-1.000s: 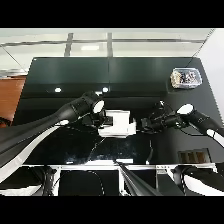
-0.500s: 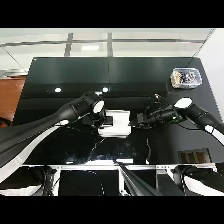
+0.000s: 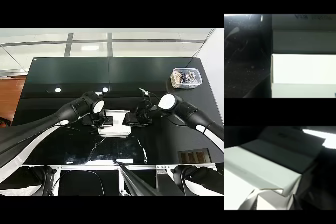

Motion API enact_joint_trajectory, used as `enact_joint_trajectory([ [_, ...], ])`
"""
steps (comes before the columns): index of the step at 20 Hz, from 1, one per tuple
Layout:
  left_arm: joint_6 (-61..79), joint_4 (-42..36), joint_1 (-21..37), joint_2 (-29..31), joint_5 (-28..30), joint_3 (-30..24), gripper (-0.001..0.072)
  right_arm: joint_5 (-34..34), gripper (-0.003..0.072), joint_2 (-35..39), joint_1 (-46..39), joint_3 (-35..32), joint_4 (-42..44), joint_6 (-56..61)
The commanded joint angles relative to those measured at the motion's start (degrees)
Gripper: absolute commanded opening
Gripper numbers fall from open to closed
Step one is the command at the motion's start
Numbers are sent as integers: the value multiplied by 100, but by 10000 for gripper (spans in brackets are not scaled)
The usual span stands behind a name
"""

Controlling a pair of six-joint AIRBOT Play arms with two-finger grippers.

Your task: Fold the box and place the chain.

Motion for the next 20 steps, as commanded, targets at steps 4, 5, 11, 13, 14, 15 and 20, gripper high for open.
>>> enact_joint_trajectory([
  [4,2,-2,4,2,-7,0,30,-131,371,-103,809,323,-1757,2098],
  [5,2,-2,4,2,-7,0,30,-107,371,-136,896,354,-2004,2393],
  [11,2,-2,4,2,-11,0,30,352,371,-647,1480,920,-3032,3432],
  [13,2,-2,4,2,-11,0,30,730,371,-848,1633,1088,-3397,3742],
  [14,2,-2,4,2,-13,0,30,730,371,-874,1687,1104,-3449,3801],
  [15,2,-2,4,2,-13,0,30,693,371,-885,1714,1104,-3471,3919],
  [20,2,-2,4,2,-22,0,30,717,369,-898,1709,1102,-3462,4201],
])
